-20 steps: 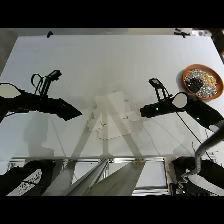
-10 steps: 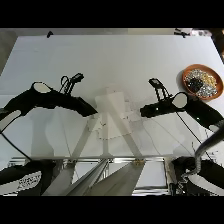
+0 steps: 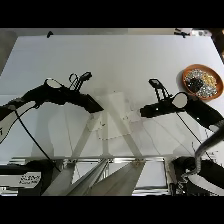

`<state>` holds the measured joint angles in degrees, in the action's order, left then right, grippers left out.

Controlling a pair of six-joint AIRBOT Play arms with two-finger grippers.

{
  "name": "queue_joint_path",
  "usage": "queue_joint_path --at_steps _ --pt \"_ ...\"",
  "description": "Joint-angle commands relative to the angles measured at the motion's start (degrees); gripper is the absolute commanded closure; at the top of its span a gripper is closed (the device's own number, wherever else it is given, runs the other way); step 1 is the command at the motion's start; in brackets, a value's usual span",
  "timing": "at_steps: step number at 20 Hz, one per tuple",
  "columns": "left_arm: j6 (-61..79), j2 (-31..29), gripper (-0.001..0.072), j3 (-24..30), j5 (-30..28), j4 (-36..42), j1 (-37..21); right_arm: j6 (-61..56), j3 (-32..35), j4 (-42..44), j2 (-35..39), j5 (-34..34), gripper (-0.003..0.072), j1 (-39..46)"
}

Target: Fold the box and place the chain.

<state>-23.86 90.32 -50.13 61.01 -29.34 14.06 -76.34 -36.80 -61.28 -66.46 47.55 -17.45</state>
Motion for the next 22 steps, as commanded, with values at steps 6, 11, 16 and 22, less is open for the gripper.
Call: queue_joint_path --at_steps 6,11,16,22 --pt "8.4 2.8 0.0241 -0.6 3.6 4.5 0.7 -0.2 0.0 0.1 0.0 0.0 0.0668 0.0" --pt "12.5 2.8 0.0510 -0.6 3.6 2.8 3.4 -0.4 0.0 0.7 0.2 0.0 0.0668 0.0" --pt "20.5 2.7 0.0699 -0.6 1.4 2.8 6.3 -0.4 -0.3 0.4 0.7 1.4 0.0668 0.0" --pt "30.3 -1.4 0.0700 -0.6 1.8 2.8 6.4 -0.4 -3.1 -4.5 9.2 8.3 0.0573 0.0"
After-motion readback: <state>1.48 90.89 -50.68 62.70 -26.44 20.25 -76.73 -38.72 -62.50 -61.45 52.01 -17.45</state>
